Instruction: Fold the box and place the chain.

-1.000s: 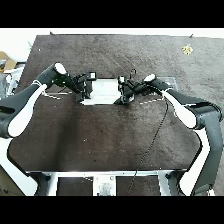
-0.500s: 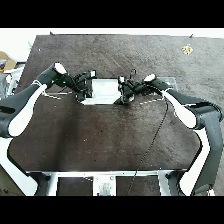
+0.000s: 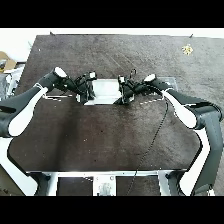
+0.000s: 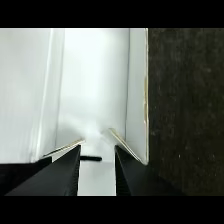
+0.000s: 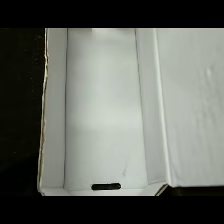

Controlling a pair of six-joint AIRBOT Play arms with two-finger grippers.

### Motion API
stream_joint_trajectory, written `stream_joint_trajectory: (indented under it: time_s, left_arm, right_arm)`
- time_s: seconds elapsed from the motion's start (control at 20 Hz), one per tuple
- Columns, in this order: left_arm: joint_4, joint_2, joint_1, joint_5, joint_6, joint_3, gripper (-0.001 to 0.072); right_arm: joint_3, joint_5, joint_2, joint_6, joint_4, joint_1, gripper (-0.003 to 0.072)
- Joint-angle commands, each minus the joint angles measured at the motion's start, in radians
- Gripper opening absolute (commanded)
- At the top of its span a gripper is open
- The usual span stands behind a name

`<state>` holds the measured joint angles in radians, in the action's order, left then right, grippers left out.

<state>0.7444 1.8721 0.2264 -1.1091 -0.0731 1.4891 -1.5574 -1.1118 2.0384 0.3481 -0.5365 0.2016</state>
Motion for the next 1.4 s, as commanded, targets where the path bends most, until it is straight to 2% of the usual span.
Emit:
stream_joint_trajectory:
  time_s: [0.0, 0.25, 0.3, 0.35, 0.4, 0.45, 0.55, 0.85, 0.9, 0.95, 1.05, 1.1, 1.35]
  left_arm:
    - [-0.06, -0.001, 0.0, 0.018, -0.033, -0.009, 0.0241]
    - [-0.06, -0.001, 0.0, 0.016, -0.033, -0.009, 0.0243]
    - [-0.059, -0.001, 0.0, 0.006, -0.034, -0.009, 0.0263]
    - [-0.059, -0.001, 0.0, 0.001, -0.033, -0.009, 0.0476]
    - [-0.06, -0.001, 0.0, -0.002, -0.029, -0.009, 0.0618]
    - [-0.06, -0.001, 0.0, -0.005, -0.029, -0.009, 0.0632]
    - [-0.056, -0.001, 0.0, -0.01, -0.029, -0.009, 0.0719]
    - [-0.043, -0.001, 0.0, -0.005, 0.025, -0.009, 0.0699]
    - [-0.037, -0.001, 0.0, -0.005, 0.049, -0.008, 0.0558]
    - [-0.029, -0.003, -0.002, -0.014, 0.058, -0.009, 0.0345]
    - [-0.011, -0.009, -0.016, -0.033, 0.084, -0.007, 0.0099]
    - [-0.007, -0.01, -0.029, -0.052, 0.103, 0.0, 0.0016]
    - [0.021, -0.027, -0.105, -0.204, 0.323, 0.09, 0.0012]
  right_arm:
    - [-0.001, 0.001, 0.0, -0.001, 0.002, 0.0, 0.0468]
    - [-0.001, 0.001, 0.0, -0.001, 0.002, 0.0, 0.0467]
    - [0.0, 0.001, 0.0, -0.001, 0.002, 0.0, 0.0468]
    - [0.0, 0.001, 0.001, -0.001, 0.002, 0.0, 0.0468]
    - [0.0, 0.001, 0.001, -0.001, 0.002, 0.0, 0.0468]
    - [0.0, 0.001, 0.0, -0.001, 0.001, 0.0, 0.0467]
    - [0.0, 0.001, 0.0, -0.001, 0.001, 0.0, 0.0468]
    - [0.0, 0.001, 0.001, -0.001, 0.001, 0.0, 0.0467]
    - [0.0, 0.001, 0.0, -0.001, 0.002, 0.0, 0.0467]
    - [0.0, 0.001, 0.0, -0.001, 0.002, 0.0, 0.0467]
    - [0.0, 0.001, 0.0, -0.001, 0.002, 0.0, 0.0467]
    - [0.0, 0.001, 0.001, -0.001, 0.002, 0.0, 0.0468]
    - [0.0, 0.001, 0.0, 0.0, 0.002, 0.0, 0.0468]
